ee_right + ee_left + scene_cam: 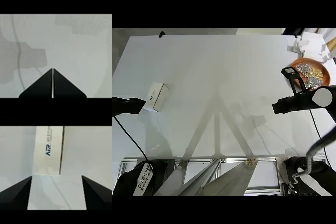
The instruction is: Fold the box and place the chain.
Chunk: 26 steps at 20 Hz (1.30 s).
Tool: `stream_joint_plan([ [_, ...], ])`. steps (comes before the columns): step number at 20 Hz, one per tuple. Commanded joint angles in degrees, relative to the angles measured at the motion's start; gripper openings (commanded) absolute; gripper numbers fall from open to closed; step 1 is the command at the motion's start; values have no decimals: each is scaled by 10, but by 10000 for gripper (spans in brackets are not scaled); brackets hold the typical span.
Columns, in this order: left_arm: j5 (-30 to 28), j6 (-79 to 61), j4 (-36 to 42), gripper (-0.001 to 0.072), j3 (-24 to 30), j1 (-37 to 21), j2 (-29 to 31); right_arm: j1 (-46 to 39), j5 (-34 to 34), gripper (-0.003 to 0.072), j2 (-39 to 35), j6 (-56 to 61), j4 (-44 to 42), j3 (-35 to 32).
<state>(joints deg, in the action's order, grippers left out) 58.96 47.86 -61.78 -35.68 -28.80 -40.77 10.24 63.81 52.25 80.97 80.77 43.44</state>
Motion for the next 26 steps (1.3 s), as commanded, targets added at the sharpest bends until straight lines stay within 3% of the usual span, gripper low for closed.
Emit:
stream_joint_plan([
  [1, 13, 16, 0, 692, 0, 0, 5, 0, 0, 15, 0, 0, 0, 1],
  [26, -6, 15, 0, 692, 0, 0, 4, 0, 0, 15, 0, 0, 0, 1],
])
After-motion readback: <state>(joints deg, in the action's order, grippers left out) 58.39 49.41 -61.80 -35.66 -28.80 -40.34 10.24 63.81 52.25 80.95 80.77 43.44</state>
